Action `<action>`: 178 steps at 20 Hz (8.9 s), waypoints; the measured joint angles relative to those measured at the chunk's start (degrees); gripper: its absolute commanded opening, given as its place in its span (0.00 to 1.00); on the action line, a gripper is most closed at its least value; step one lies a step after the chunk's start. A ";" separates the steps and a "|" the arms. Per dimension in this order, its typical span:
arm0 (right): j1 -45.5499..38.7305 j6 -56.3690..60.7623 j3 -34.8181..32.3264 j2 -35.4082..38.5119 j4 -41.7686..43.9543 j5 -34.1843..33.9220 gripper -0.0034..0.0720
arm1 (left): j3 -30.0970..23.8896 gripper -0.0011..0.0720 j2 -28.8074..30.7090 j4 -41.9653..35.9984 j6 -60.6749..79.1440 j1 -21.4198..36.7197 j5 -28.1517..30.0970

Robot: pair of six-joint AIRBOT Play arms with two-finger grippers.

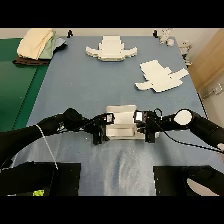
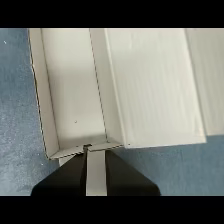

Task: Fold the box.

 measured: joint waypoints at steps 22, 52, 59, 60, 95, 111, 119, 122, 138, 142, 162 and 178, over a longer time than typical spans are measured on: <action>0.07 5.44 0.07 -0.72 2.25 1.46 0.10 | 0.00 0.64 0.00 -0.02 -0.07 0.00 0.00; -22.93 74.12 3.30 -5.55 -2.58 21.14 0.05 | 0.00 0.64 0.00 0.00 0.00 0.00 0.00; -20.61 73.37 1.66 -5.68 -0.98 17.29 0.05 | 0.00 0.64 0.00 0.00 0.00 0.00 0.00; -20.02 73.33 1.11 -5.92 -0.68 16.44 0.05 | 0.00 0.64 0.00 0.00 0.00 0.00 0.00; 11.23 106.47 13.77 -8.76 -24.92 11.30 0.53 | 0.00 0.64 0.00 0.02 -0.02 0.00 0.00; 20.28 132.13 24.72 -23.23 -38.71 21.92 0.19 | 0.00 0.64 0.00 0.02 0.00 0.00 0.00; 21.31 133.11 24.96 -25.18 -39.54 22.53 0.35 | 0.00 0.64 0.00 0.11 0.07 0.00 0.02; 21.38 133.02 25.14 -25.00 -40.09 23.67 0.61 | 0.00 0.64 0.00 0.00 0.00 0.00 -0.02; 20.46 132.23 26.40 -8.33 -40.68 26.45 0.50 | 0.00 0.64 0.00 -0.02 0.00 0.00 -0.02; 16.33 128.82 26.38 -6.23 -41.33 27.87 0.06 | 0.00 0.64 0.00 -0.02 0.00 0.00 -0.02; -21.14 59.71 26.43 -36.89 38.51 35.43 0.05 | 0.00 0.64 0.00 0.00 0.00 0.00 0.00; -1.57 44.04 16.76 -17.70 17.97 24.63 0.05 | 0.00 0.64 0.00 0.02 0.00 0.00 0.00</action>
